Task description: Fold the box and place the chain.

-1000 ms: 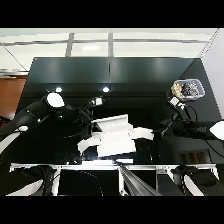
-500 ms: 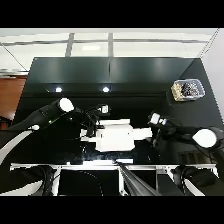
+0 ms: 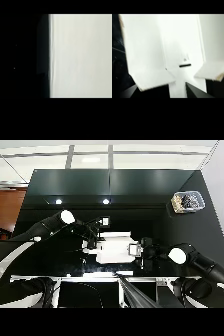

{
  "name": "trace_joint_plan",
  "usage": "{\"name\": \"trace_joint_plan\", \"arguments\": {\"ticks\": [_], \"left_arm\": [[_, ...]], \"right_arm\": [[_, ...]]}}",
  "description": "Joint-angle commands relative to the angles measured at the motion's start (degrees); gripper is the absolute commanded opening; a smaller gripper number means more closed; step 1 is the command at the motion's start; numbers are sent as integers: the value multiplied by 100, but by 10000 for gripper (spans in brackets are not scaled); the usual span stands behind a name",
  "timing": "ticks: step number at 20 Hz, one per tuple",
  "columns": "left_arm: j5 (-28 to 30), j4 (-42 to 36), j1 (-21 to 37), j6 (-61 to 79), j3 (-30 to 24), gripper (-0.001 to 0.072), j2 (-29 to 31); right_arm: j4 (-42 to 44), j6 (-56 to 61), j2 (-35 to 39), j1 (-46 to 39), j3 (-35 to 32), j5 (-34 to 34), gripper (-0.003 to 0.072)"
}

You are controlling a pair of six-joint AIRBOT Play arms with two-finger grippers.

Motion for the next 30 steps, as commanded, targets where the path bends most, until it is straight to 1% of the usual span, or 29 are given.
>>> {"name": "trace_joint_plan", "arguments": {"ticks": [1,3,4,6,8,11,12,14,15,17,20,23,24,28,30], "left_arm": [[4,20,-4,2,-4,29,-4],[2,20,-4,0,-4,29,-4],[4,20,-4,0,-4,29,-4],[2,20,-4,0,-4,29,-4],[2,20,-4,0,-4,29,-4],[-15,20,-4,-2,-4,29,-4],[-13,20,-4,0,-4,29,-4],[-9,22,-4,2,-4,29,-4],[-13,22,-7,2,-4,29,-4],[-20,39,-7,2,-4,29,-4],[-17,85,-7,2,0,29,-4],[-15,85,-4,2,0,29,-4],[-15,85,-4,0,0,29,-4],[-17,68,-4,-2,0,29,-4],[-17,63,-4,-2,0,29,-4]], "right_arm": [[761,-459,-127,251,-11,-365,629],[1064,-457,-129,328,-11,-608,629],[1252,-452,-129,334,-11,-588,629],[1121,-452,-129,302,50,-492,629],[951,-452,-129,92,195,-487,629],[944,-461,-129,-282,472,-516,629],[944,-461,-129,-404,487,-616,629],[994,-474,-166,-623,487,-555,629],[1139,-640,-179,-664,487,-472,629],[1696,-1285,-245,-675,487,-356,629],[1834,-1453,-428,-761,505,-450,629],[2564,-2140,-662,-778,503,-15,629],[2704,-2190,-728,-778,498,125,629],[2723,-2199,-1045,-780,496,221,629],[2675,-2380,-1191,-780,496,221,629]]}}
